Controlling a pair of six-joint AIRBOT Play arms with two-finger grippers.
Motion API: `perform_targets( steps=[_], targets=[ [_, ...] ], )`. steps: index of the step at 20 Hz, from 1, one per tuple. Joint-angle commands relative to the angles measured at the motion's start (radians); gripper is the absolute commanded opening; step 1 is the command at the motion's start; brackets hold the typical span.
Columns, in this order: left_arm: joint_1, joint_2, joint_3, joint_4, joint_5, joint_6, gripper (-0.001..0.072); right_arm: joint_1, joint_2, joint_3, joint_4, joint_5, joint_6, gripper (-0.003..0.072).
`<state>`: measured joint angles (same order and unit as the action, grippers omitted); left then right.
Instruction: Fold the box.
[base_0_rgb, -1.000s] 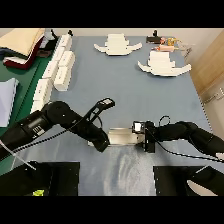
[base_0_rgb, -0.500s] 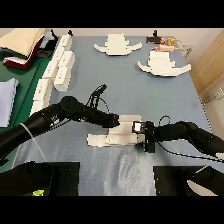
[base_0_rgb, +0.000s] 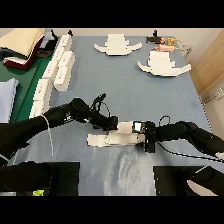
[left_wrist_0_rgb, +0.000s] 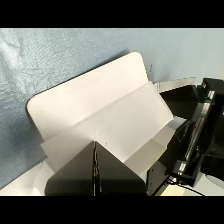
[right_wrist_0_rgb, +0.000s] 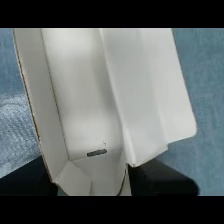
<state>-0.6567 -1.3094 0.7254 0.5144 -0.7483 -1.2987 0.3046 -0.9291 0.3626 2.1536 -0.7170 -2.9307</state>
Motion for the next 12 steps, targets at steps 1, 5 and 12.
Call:
perform_targets(
  steps=[1,5,12],
  targets=[
    [0.000,-0.021,0.010,0.003,-0.014,0.001,0.0017,0.000,0.001,0.000,0.000,0.001,-0.002,0.0543],
    [0.013,0.036,0.074,0.010,-0.067,0.075,0.0016,0.000,0.001,0.000,0.000,0.001,-0.002,0.0543],
    [0.040,0.409,0.068,0.371,-0.258,0.133,0.0016,0.000,0.001,0.000,0.000,0.002,-0.002,0.0543]
  ],
)
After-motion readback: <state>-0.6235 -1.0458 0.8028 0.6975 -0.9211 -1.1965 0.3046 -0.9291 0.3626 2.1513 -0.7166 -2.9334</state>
